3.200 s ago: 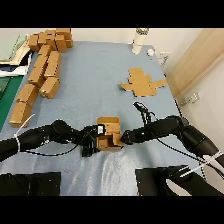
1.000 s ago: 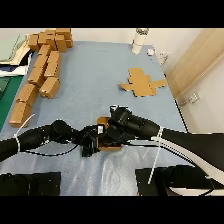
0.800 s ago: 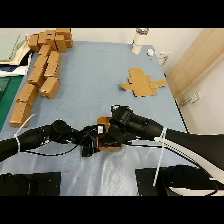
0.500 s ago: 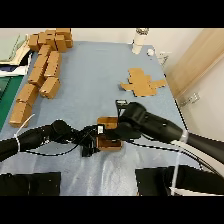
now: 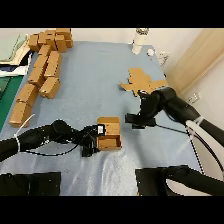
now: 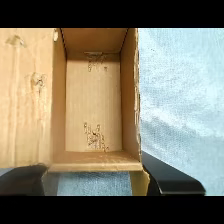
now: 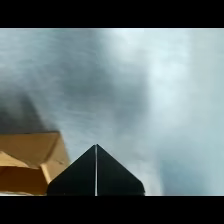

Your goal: Fold the box.

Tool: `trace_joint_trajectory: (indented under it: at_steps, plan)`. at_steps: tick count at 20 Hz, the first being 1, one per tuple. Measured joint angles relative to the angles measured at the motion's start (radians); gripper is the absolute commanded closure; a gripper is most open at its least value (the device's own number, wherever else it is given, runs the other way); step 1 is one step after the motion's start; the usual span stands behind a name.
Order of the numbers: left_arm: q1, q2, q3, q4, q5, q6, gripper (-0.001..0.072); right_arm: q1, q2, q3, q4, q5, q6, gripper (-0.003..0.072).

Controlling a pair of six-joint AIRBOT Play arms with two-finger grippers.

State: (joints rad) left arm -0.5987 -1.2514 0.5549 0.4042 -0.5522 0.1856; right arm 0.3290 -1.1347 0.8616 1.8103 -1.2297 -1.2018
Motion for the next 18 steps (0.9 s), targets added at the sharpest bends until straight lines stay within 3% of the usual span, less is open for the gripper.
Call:
trace_joint_trajectory:
  at_steps: [4, 7, 12, 18]
  plan:
    - [0.0, 0.0, 0.0, 0.0, 0.0, 0.0, 0.0182, -0.212, -0.201, -0.011, 0.504, 0.066, -0.529, 0.0684]
    - [0.0, 0.0, 0.0, 0.0, 0.0, 0.0, 0.0182, -0.231, -0.308, -0.016, 0.688, 0.031, -0.8, 0.0684]
    - [0.0, 0.0, 0.0, 0.0, 0.0, 0.0, 0.0182, -0.147, -0.275, -0.037, 0.769, -0.003, -1.077, 0.0684]
    - [0.0, 0.0, 0.0, 0.0, 0.0, 0.0, 0.0182, 0.006, -0.018, -0.179, 0.678, 0.112, -1.206, 0.0683]
